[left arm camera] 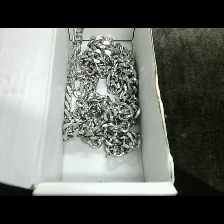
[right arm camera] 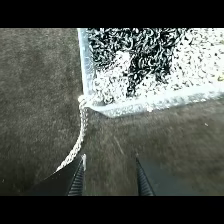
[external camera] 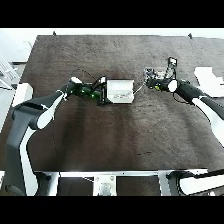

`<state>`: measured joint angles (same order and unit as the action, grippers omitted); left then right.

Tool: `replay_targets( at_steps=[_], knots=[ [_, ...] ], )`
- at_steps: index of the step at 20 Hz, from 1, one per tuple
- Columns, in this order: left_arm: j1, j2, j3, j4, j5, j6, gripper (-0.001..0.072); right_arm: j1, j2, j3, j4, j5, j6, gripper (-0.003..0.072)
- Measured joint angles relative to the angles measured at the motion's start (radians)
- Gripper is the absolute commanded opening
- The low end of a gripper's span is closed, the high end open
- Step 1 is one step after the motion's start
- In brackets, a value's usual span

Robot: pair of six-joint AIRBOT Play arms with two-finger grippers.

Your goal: Fold the box and place the chain.

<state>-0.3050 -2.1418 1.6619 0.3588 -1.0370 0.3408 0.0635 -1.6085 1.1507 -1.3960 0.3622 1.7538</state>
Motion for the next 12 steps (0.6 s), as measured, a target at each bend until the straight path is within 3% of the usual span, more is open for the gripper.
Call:
replay_targets(
  at_steps=[7, 12],
  knots=[
    [0.0, 0.0, 0.0, 0.0, 0.0, 0.0, 0.035, -0.009, -0.16, 0.134, 0.331, 0.039, -0.298, 0.0399],
    [0.0, 0.0, 0.0, 0.0, 0.0, 0.0, 0.035, -0.01, -0.24, 0.204, 0.406, 0.051, -0.409, 0.0141]
  ],
)
